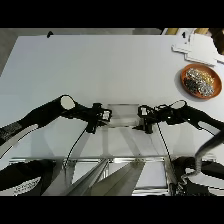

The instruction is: Fold the box and place the chain.

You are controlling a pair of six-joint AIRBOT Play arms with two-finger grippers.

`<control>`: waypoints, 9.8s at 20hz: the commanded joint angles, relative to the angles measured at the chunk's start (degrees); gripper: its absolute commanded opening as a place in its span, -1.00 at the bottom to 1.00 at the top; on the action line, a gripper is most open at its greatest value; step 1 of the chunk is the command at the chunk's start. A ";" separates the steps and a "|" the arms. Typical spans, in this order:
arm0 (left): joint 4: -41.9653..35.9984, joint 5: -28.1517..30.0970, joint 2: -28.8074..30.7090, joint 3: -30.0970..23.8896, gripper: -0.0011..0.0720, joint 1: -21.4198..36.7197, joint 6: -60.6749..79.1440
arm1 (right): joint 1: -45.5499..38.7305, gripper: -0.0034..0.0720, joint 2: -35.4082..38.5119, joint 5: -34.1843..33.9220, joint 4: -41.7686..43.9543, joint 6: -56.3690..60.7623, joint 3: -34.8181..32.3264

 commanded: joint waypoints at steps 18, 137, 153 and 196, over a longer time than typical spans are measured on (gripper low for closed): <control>-7.34 8.46 -3.76 0.00 0.24 -5.40 0.02 | 0.04 0.17 0.04 0.02 0.00 0.00 -0.02; 35.91 -19.82 -11.28 23.82 0.08 -13.77 -140.17 | 0.04 0.17 0.04 0.04 0.00 0.00 -0.02; 42.14 -22.97 -18.62 33.44 -0.27 -17.27 -151.34 | 0.04 0.17 0.07 0.04 0.00 0.00 -0.02; 39.78 -21.22 -15.45 26.43 -0.92 -20.04 -157.54 | 0.04 0.17 0.07 0.04 0.00 0.00 -0.02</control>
